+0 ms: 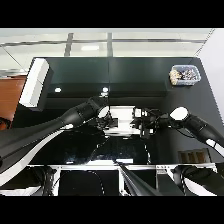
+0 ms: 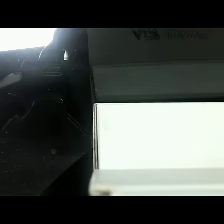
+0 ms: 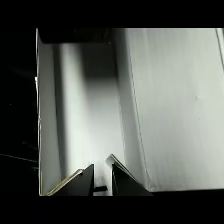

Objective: Fold the box and place the chain.

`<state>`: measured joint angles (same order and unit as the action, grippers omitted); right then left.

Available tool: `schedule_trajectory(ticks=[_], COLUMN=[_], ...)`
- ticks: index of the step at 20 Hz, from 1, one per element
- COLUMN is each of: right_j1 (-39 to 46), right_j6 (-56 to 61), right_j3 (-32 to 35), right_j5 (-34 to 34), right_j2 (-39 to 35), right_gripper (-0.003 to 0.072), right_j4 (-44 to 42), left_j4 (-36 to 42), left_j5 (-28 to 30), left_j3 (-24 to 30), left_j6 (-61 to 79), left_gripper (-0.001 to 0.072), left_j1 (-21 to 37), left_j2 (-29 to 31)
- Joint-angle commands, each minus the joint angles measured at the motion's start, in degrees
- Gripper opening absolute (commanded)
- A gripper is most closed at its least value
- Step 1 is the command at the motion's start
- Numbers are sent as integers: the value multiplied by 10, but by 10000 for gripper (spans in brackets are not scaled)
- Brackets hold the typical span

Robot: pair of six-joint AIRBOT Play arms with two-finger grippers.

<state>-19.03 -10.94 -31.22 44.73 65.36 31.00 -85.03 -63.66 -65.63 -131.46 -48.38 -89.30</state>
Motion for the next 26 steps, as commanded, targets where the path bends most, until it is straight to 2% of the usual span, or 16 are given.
schedule_trajectory(ticks=[1,6,10,11,12,13,14,15,16,17,18,19,23,25,26], right_j1=[-11,-22,-22,-22,-22,-21,-22,-22,-22,-22,-22,-22,-6,37,70], right_j6=[0,7,23,28,28,31,33,35,37,37,46,68,305,440,563], right_j3=[0,0,0,0,0,0,0,0,0,0,0,-1,-1,-10,-22], right_j5=[-2,-54,-38,-40,-48,-50,-49,-49,-49,-49,-47,-45,-35,16,54], right_j2=[12,39,39,39,39,39,39,39,39,39,38,38,9,-39,-68], right_gripper=[133,133,135,245,399,362,215,218,374,377,122,18,18,18,18], right_j4=[-52,-33,-35,-35,-35,-35,-35,-38,-45,-44,-43,-46,-18,40,73], left_j4=[1,1,1,1,0,0,0,0,0,0,0,0,1,1,1], left_j5=[-10,-9,-9,-9,-9,-9,-9,-9,-9,-9,-9,-9,-9,-9,-9], left_j3=[0,0,0,0,0,0,0,0,0,0,0,0,0,0,0], left_j6=[1,1,1,1,1,1,1,1,1,1,1,1,1,1,1], left_gripper=[31,31,31,31,31,31,32,31,31,31,31,31,31,31,31], left_j1=[0,0,0,0,0,0,0,0,0,0,0,0,0,0,0], left_j2=[0,0,0,0,0,0,0,0,0,0,0,0,0,0,0])
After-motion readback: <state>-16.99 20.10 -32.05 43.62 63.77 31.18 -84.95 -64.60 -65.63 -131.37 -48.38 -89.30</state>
